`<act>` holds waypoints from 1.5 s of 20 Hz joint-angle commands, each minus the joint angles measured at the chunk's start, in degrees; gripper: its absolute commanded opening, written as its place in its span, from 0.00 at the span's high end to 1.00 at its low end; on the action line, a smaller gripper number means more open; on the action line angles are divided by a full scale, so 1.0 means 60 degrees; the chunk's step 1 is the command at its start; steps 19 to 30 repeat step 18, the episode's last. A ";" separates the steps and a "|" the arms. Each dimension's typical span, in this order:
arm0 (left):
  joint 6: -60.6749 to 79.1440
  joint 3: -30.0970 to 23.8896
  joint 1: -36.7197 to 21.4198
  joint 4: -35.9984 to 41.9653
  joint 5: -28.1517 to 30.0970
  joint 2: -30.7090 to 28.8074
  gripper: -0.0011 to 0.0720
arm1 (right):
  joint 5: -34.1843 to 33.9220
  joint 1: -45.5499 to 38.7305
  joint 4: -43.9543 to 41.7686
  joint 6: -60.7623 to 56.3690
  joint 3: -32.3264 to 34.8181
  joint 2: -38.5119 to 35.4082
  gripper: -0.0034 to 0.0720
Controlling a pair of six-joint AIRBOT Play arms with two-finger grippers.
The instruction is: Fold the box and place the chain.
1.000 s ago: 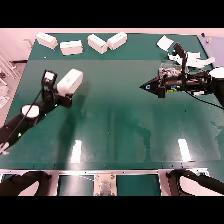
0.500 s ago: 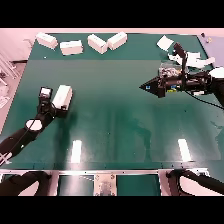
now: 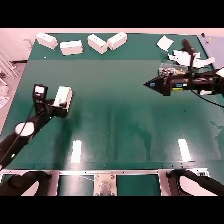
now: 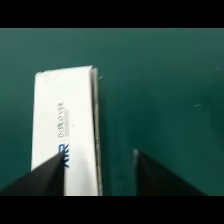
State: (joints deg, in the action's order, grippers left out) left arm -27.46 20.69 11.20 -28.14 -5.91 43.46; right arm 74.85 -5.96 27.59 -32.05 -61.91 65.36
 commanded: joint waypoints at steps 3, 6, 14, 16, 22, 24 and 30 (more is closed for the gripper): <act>-0.0718 -0.0007 -0.0004 -0.0430 -0.3730 -0.2976 0.96 | 0.0940 -0.0820 0.0011 -0.0627 0.0000 -0.1647 0.94; -0.1031 -0.0047 -0.0004 -0.1031 -0.4029 -0.3803 0.96 | 0.1698 -0.0863 -0.0291 -0.0663 0.0361 -0.2055 0.94; -0.1628 -0.0076 -0.0004 -0.1209 -0.4674 -0.3967 0.95 | 0.1679 -0.0867 -0.0375 -0.0656 0.0758 -0.2062 0.94; -0.1632 -0.0076 -0.0004 -0.1209 -0.4688 -0.3967 0.95 | 0.1679 -0.0867 -0.0375 -0.0656 0.0758 -0.2058 0.94; -0.1632 -0.0076 -0.0004 -0.1209 -0.4692 -0.3967 0.95 | 0.1679 -0.0867 -0.0375 -0.0659 0.0758 -0.2058 0.94; -0.1632 -0.0076 -0.0004 -0.1209 -0.4692 -0.3967 0.95 | 0.1679 -0.0867 -0.0375 -0.0659 0.0758 -0.2058 0.94; -0.1632 -0.0076 -0.0004 -0.1209 -0.4692 -0.3967 0.95 | 0.1679 -0.0867 -0.0375 -0.0659 0.0758 -0.2058 0.94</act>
